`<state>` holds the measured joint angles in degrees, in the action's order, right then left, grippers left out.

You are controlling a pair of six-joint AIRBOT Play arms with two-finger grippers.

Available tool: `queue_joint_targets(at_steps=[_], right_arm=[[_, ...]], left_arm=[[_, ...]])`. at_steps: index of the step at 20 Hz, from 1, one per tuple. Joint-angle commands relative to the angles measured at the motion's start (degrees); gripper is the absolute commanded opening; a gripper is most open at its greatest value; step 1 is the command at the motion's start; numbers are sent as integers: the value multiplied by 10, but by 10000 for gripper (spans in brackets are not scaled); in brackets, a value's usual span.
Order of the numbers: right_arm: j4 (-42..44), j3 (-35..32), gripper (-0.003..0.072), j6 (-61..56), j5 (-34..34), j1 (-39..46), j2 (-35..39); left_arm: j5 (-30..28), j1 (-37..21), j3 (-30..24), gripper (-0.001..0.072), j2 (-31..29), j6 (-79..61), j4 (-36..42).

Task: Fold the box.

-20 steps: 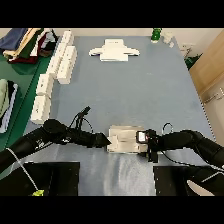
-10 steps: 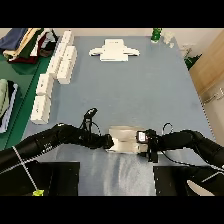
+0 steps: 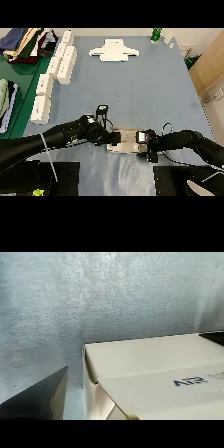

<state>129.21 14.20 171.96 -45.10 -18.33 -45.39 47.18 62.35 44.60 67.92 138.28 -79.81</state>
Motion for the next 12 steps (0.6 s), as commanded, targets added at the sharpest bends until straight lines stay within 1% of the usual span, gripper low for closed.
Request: queue_joint_targets(at_steps=[1, 3, 7, 12], right_arm=[[0, 0, 512, 0, 0, 0, 0], [0, 0, 512, 0, 0, 0, 0], [0, 0, 511, 0, 0, 0, 0], [0, 0, 512, 0, 0, 0, 0]], left_arm=[[47, 33, 54, 477, 44, 45, -41], [67, 43, 70, 478, 57, 70, -52], [105, 66, 72, 478, 59, 118, -88], [109, 73, 72, 477, 69, 118, -92]])
